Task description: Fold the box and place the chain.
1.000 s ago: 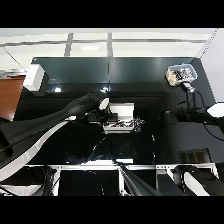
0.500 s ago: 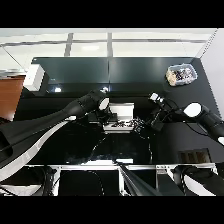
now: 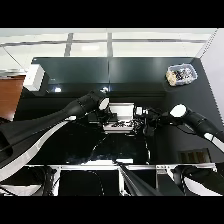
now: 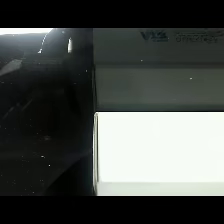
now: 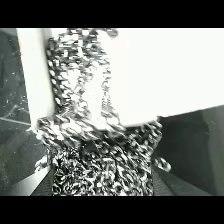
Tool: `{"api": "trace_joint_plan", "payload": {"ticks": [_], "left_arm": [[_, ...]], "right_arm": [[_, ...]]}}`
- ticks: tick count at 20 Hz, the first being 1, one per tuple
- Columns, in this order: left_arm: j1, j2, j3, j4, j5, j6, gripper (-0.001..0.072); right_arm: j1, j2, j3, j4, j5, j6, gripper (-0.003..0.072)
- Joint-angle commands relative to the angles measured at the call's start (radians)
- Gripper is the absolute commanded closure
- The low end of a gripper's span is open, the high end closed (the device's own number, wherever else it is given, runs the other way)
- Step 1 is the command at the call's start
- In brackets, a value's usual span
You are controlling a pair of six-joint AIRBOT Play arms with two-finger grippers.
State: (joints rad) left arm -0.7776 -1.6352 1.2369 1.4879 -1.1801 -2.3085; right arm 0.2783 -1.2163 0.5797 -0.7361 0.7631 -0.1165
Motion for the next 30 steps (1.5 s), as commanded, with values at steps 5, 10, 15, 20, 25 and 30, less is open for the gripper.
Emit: {"api": "trace_joint_plan", "payload": {"ticks": [5,10,15,20,25,30], "left_arm": [[0.000,-0.001,0.000,-0.004,0.000,0.001,0.0682],[0.000,-0.001,0.000,-0.005,-0.003,0.000,0.0682],[0.000,-0.001,0.000,-0.004,-0.002,0.000,0.0682],[0.000,-0.001,0.000,-0.004,-0.002,0.000,0.0683],[0.000,-0.001,0.000,-0.004,-0.002,0.000,0.0683],[0.000,-0.001,0.000,-0.004,0.000,0.000,0.0683]], "right_arm": [[0.016,-0.031,0.000,0.002,-0.072,-0.024,0.0321],[0.015,0.035,0.000,-0.050,-0.067,0.148,0.0670],[-0.055,0.256,0.022,-0.149,0.040,0.562,0.0671],[-0.079,0.400,0.160,0.010,0.283,0.709,0.0671],[-0.079,0.401,0.307,0.396,0.325,0.726,0.0670],[-0.077,0.399,0.313,0.522,0.294,0.726,0.0670]]}}
